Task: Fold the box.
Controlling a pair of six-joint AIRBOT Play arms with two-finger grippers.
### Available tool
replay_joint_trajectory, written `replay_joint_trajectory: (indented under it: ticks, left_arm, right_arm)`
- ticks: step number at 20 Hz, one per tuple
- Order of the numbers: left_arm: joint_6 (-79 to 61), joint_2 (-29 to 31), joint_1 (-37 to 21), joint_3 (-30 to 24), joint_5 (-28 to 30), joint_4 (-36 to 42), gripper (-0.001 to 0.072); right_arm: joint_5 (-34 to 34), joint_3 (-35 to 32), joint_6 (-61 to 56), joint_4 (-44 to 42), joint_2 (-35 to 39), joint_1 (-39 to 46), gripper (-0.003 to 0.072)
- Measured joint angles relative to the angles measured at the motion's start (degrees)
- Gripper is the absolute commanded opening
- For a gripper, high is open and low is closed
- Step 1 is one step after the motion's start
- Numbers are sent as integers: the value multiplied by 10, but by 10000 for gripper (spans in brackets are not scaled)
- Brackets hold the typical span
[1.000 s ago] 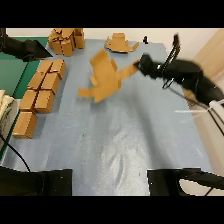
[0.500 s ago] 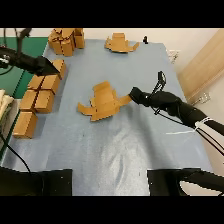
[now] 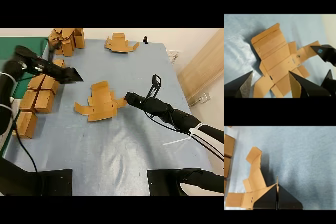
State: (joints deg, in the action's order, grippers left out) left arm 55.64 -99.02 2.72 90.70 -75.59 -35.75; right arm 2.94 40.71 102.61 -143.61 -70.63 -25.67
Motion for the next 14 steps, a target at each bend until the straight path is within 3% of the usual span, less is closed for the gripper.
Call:
replay_joint_trajectory:
  ticks: [7, 14]
  left_arm:
    - [-42, -127, 53, 0, 26, 89, 700]
    - [-81, -167, 52, 2, 41, 163, 700]
  right_arm:
    - [-10, -1, 0, 34, 5, -4, 3]
    - [-11, -1, 0, 39, 6, -4, 4]
